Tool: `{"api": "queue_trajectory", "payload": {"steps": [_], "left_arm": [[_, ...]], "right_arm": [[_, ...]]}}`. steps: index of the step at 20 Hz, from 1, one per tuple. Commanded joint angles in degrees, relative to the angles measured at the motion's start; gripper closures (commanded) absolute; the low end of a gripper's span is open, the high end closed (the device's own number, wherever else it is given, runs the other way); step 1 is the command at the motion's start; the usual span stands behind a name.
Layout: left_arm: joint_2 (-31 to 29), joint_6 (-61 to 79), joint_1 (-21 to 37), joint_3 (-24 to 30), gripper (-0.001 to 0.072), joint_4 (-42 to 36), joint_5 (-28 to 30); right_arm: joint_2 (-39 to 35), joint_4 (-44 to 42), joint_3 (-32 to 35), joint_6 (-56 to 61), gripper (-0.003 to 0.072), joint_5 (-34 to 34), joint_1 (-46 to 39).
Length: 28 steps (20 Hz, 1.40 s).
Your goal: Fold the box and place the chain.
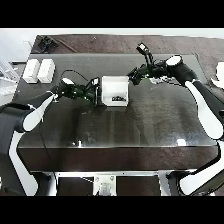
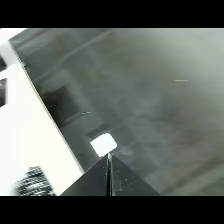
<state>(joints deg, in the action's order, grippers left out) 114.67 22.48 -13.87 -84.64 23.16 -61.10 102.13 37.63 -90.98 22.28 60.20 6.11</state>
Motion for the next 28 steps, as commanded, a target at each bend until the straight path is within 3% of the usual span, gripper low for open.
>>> {"api": "queue_trajectory", "payload": {"steps": [1, 4, 5, 6, 16, 18, 25, 26, 27, 28], "left_arm": [[0.0, 0.0, 0.0, 0.0, 0.0186, 0.0, 0.2], [0.0, 0.0, 0.0, 0.0, 0.0185, 0.0, 0.2], [0.0, 0.0, 0.0, 0.0, 0.0185, 0.0, 0.2], [0.0, 0.0, 0.0, 0.0, 0.0185, 0.0, 0.2], [0.0, 0.0, 0.0, 0.0, 0.0185, 0.0, 0.2], [0.0, 0.0, 0.0, 0.0, 0.0185, 0.0, 0.2], [0.0, 0.0, 0.0, 0.0, 0.0186, 0.0, 0.2], [0.0, 0.0, 0.0, 0.0, 0.0185, 0.0, 0.2], [0.0, 0.0, 0.0, 0.0, 0.0185, 0.0, 0.2], [0.0, 0.0, 0.0, 0.0, 0.0185, 0.0, 0.2]], "right_arm": [[0.3, -2.1, -2.2, -0.2, 0.0671, 11.5, 0.6], [0.3, -3.1, -4.2, -0.2, 0.0647, 15.7, 0.6], [0.3, -3.1, -4.3, -0.2, 0.0561, 16.6, 0.6], [0.3, -3.1, -4.3, -0.3, 0.0533, 17.8, 0.6], [0.4, -2.2, -3.7, -1.9, 0.0525, 17.4, 2.6], [0.4, 0.7, -3.1, -2.0, 0.0394, 17.4, 3.6], [0.4, 3.5, -0.3, -3.0, 0.0379, 14.0, 4.3], [0.4, 3.5, -0.3, -3.6, 0.0344, 14.2, 4.4], [0.4, 3.5, -0.3, -3.9, 0.0231, 14.7, 4.5], [0.4, 3.5, -0.3, -5.0, 0.0186, 16.2, 4.5]]}}
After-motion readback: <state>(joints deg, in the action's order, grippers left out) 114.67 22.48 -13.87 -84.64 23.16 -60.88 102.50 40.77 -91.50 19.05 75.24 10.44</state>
